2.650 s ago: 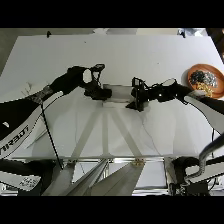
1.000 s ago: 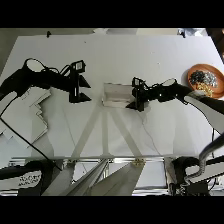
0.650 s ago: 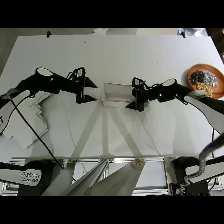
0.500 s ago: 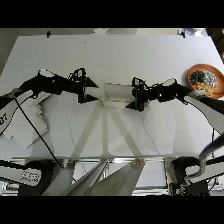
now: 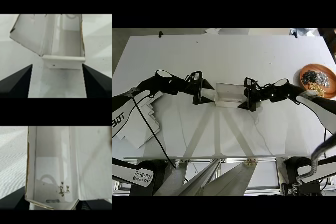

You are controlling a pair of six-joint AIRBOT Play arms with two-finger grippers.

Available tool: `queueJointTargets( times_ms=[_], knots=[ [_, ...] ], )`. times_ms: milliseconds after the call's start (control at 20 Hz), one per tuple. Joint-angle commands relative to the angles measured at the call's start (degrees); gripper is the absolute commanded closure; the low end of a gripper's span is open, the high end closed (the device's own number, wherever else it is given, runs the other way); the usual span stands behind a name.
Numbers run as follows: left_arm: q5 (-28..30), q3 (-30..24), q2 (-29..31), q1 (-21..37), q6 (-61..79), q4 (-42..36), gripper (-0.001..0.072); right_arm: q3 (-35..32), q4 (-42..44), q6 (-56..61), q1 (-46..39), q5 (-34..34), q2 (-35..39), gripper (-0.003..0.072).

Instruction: Fold the box and place the chain.

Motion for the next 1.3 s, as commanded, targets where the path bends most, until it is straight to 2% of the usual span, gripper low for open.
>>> queueJointTargets(
  times_ms=[0,500,850,1000,1250],
  knots=[
    [-2.64,1.40,-0.07,-0.20,0.09,0.85,0.0012,0.07,0.02,0.00,0.04,0.00,0.04,0.0229],
    [-3.34,1.79,-0.48,-1.62,-1.46,3.39,0.0012,0.07,0.02,0.02,0.02,0.00,0.04,0.0229],
    [0.28,1.81,-2.43,-3.43,-2.86,2.86,0.0012,0.07,0.02,0.02,0.02,0.00,0.04,0.0229],
    [2.10,1.79,-3.23,-4.22,-2.89,-0.24,0.0012,0.07,0.02,0.00,0.02,0.00,0.04,0.0229],
    [3.58,1.97,-4.35,-5.84,-3.13,1.01,0.0014,0.07,0.02,0.00,0.02,0.00,0.04,0.0229]
  ],
)
